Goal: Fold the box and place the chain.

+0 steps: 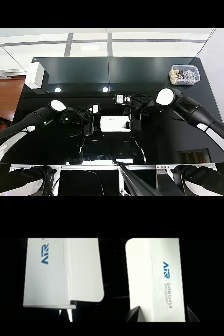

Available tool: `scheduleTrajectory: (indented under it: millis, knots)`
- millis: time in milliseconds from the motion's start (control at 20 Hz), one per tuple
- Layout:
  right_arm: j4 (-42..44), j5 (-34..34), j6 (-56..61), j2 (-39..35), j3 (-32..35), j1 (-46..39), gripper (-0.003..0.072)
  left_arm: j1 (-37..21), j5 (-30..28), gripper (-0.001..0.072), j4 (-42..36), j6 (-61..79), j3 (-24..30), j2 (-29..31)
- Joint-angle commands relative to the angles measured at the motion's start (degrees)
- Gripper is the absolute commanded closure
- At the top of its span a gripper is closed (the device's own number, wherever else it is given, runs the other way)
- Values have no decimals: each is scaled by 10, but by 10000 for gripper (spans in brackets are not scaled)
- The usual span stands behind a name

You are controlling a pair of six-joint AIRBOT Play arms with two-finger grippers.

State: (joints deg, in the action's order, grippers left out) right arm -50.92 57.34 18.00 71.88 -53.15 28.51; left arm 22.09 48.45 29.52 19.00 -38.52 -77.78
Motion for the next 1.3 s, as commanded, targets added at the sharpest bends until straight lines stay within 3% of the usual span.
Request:
scheduleTrajectory:
  millis: [0,100,150,250,1050,1150,1250]
  knots:
    - [-8,-3,-1,0,0,2,-20,0,0,245,0,0,0,0]
    - [-8,-5,5,0,0,2,233,0,0,245,0,0,0,0]
    - [-8,-7,7,-1,0,2,242,0,0,245,0,0,0,0]
    - [-8,-7,20,-1,0,2,507,0,0,245,0,0,0,0]
    - [-3,14,28,0,12,2,478,0,0,245,0,0,0,0]
    - [-3,13,28,0,12,2,346,0,0,245,0,0,0,0]
    - [-3,13,28,0,12,2,349,0,0,245,0,0,0,0]
